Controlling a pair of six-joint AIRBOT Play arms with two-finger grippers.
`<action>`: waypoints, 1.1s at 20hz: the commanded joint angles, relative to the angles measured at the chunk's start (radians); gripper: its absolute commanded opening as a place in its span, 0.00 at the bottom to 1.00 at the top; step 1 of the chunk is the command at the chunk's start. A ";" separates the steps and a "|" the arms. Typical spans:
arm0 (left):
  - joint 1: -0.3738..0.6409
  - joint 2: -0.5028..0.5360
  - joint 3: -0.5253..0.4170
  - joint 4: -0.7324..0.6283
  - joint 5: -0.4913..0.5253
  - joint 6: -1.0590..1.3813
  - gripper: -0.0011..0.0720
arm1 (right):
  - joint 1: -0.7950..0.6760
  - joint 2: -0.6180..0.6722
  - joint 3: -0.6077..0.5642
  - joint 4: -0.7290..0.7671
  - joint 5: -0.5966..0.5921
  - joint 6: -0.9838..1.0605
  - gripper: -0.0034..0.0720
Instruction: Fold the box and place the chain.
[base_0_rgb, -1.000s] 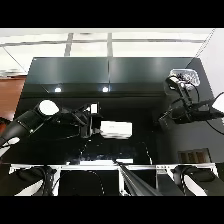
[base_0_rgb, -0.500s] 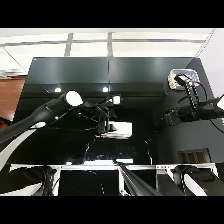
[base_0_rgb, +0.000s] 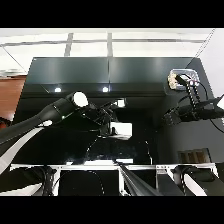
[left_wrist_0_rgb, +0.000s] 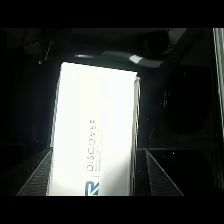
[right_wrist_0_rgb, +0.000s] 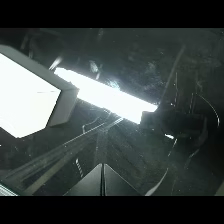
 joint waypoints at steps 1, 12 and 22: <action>-0.013 -0.002 0.002 0.040 -0.004 -0.002 0.99 | 0.000 0.001 0.000 -0.001 0.000 0.000 0.07; -0.111 -0.002 0.001 0.182 0.089 0.001 0.99 | 0.000 0.001 0.000 -0.001 -0.014 0.010 0.07; -0.204 -0.029 0.000 0.361 0.223 -0.076 0.51 | 0.000 0.001 0.000 -0.001 -0.036 0.019 0.07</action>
